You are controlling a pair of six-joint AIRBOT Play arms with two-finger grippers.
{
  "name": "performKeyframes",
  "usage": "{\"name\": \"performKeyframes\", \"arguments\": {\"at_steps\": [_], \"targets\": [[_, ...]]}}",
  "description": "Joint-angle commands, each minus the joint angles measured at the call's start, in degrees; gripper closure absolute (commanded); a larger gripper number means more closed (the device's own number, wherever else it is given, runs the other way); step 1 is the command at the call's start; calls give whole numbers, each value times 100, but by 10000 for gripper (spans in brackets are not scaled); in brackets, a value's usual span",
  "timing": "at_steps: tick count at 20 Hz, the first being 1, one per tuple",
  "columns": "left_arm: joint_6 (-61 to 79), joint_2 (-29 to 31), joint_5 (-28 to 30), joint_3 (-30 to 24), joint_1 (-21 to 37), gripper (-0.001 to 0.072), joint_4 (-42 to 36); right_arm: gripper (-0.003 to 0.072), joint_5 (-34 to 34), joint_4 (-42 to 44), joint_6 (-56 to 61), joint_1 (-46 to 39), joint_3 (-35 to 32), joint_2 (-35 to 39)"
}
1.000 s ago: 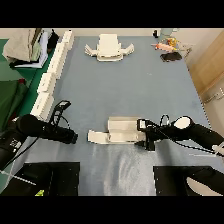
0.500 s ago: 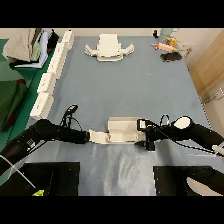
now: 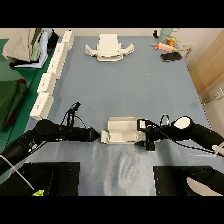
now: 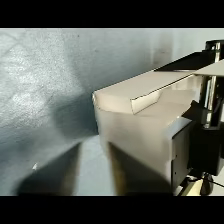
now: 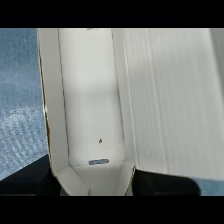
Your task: Fold the box.
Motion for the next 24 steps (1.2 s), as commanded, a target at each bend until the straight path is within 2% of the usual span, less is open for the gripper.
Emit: {"name": "performKeyframes", "arguments": {"at_steps": [1, 5, 11, 14, 16, 17, 18, 19, 21, 24], "targets": [[63, 28, 52, 2, -17, 189, -155, 218, 0, 2, 2, -2, 4, 4], [66, -9, 61, 2, -17, 188, -317, 218, 0, 2, 2, -2, 4, 4], [498, -522, 166, 2, -17, 188, -1440, 218, 0, 2, 2, -2, 4, 4], [667, -728, -46, 24, -39, 190, -1499, 217, 0, 2, 2, -2, 4, 4], [634, -743, 103, 125, -269, 192, -1445, 217, 0, 2, 2, -2, 4, 4], [575, -745, 326, 205, -470, 260, -1419, 218, 2, 2, 2, -2, 4, 4], [551, -745, 573, 289, -695, 280, -1408, 217, 0, 2, 2, -2, 4, 4], [361, -745, 846, 385, -955, 280, -1320, 218, 0, 2, 2, -2, 4, 4], [-424, -765, 1220, 577, -1392, 281, -649, 218, 0, 2, 2, -2, 4, 4], [-2350, -898, 1123, 911, -1742, 280, 1266, 218, 0, 2, 2, -2, 4, 4]]}}
